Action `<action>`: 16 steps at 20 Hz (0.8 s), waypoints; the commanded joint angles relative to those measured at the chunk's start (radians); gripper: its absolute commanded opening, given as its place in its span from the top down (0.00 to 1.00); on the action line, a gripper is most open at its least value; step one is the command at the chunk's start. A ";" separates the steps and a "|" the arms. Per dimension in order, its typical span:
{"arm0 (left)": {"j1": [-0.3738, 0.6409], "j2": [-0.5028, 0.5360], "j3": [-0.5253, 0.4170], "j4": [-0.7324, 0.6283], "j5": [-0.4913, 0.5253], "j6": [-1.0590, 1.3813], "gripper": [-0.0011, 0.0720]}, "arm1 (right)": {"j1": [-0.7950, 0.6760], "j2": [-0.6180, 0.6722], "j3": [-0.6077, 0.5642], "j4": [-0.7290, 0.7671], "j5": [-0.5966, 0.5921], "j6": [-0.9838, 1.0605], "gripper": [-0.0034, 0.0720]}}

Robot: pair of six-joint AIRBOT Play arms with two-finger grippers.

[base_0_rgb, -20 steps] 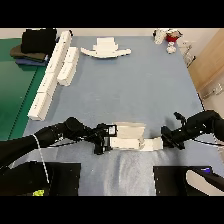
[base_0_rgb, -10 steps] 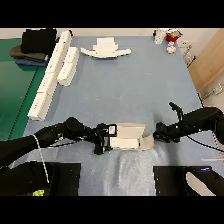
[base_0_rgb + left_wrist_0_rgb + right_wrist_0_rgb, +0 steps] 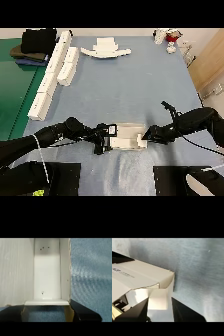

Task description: Fold the box.

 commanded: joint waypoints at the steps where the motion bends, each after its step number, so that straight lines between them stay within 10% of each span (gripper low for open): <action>1: 0.000 0.000 0.000 0.000 0.000 0.000 0.42 | 0.106 0.001 0.003 -0.037 0.106 0.086 0.36; 16: 0.000 0.000 0.000 0.000 0.000 0.000 0.42 | 0.690 -0.242 0.291 -0.664 0.036 0.923 0.41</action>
